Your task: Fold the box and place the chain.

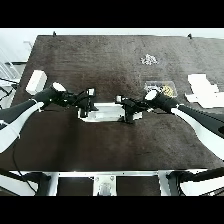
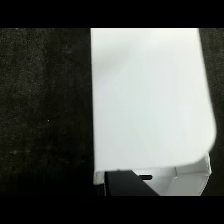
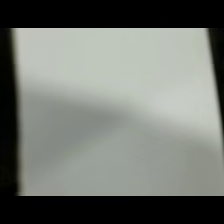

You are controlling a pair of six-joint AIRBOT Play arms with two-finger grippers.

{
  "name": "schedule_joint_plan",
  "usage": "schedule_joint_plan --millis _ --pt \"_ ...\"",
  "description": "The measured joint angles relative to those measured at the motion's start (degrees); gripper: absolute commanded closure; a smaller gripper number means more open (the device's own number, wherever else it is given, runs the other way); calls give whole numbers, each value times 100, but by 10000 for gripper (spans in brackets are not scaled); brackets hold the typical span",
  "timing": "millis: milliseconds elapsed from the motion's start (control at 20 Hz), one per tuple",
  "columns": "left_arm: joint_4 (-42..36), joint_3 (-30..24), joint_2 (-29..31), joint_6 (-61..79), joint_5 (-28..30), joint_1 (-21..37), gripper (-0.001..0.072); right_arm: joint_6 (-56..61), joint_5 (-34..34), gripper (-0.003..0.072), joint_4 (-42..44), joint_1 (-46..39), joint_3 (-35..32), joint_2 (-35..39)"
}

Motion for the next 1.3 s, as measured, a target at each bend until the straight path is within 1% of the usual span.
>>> schedule_joint_plan --millis 200,250,650,1300 --pt "-2 0 0 0 0 0 689 4 2 44 -2 0 0 2" --pt "-2 0 0 0 0 0 688 9 7 -4 -2 0 7 2" --pt "-2 0 0 0 0 0 688 17 173 -3 -15 -7 81 2" --pt "-2 0 -2 0 0 0 688 96 144 -3 20 -59 118 2"
